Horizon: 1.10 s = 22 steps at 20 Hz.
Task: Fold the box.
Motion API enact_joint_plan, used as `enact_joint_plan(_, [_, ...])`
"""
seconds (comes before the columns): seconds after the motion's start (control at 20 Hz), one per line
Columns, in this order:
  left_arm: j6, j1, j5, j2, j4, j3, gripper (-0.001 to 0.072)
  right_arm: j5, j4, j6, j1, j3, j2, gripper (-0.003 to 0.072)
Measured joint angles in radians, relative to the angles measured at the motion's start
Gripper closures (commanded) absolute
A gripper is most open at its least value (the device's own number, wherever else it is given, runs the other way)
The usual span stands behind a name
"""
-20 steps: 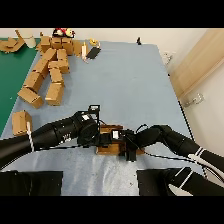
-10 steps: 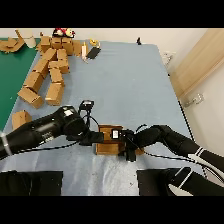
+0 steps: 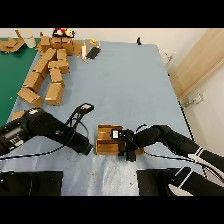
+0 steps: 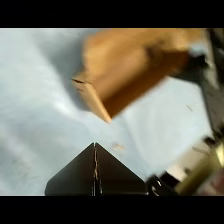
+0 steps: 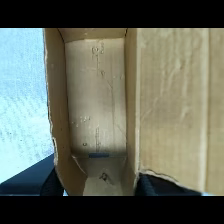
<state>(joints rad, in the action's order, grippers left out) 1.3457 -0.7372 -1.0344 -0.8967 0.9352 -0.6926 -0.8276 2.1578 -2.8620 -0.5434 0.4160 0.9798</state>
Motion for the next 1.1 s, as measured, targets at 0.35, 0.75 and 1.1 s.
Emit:
enact_joint_plan(0.35, [-0.945,0.351,0.009,0.037,-0.446,0.242,0.0696,-0.001,0.000,0.000,0.000,0.000,0.000,0.0212])
enact_joint_plan(0.75, [-1.251,0.212,0.224,0.019,-0.430,0.286,0.0011,-0.001,0.000,0.000,0.000,0.000,0.000,0.0212])
enact_joint_plan(1.1, [-1.320,0.077,0.376,-0.045,-0.350,0.288,0.0011,-0.001,0.000,0.000,0.000,0.000,0.000,0.0212])
